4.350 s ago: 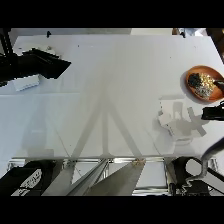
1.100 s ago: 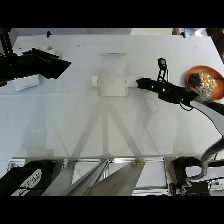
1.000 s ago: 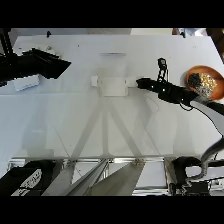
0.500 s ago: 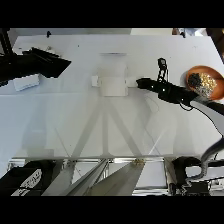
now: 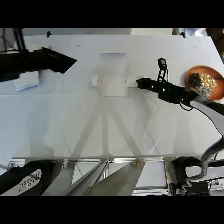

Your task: Fold the box and place the chain.

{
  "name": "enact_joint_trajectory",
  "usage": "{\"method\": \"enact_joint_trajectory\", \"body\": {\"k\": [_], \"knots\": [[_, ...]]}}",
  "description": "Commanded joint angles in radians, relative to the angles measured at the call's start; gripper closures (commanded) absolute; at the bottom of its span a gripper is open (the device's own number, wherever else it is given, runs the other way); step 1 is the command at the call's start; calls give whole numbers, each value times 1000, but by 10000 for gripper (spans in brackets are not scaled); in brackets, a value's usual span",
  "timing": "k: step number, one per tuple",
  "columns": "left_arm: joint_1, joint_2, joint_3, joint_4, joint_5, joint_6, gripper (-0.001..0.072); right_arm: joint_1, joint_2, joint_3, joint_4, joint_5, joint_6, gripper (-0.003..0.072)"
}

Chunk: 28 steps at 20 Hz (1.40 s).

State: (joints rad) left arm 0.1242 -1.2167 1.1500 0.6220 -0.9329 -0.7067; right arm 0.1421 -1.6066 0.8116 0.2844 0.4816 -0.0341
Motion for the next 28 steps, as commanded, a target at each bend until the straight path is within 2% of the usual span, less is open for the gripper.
{"method": "enact_joint_trajectory", "body": {"k": [1,3,6,8,17,23,28], "knots": [[-44,-219,196,55,-122,19,11,1,-1,0,0,0,0,668],[-86,-342,304,105,-179,77,11,1,-1,0,0,0,0,668],[-116,-492,410,106,-220,77,10,1,-1,0,0,0,0,668],[-130,-557,450,105,-212,73,10,1,-1,0,0,0,0,668],[-129,-650,472,90,-153,-1,11,1,-1,0,0,0,0,668],[-145,-747,640,82,-241,-19,11,1,-1,0,0,0,0,668],[-179,-793,671,183,-211,31,13,1,-1,0,0,0,0,668]]}}
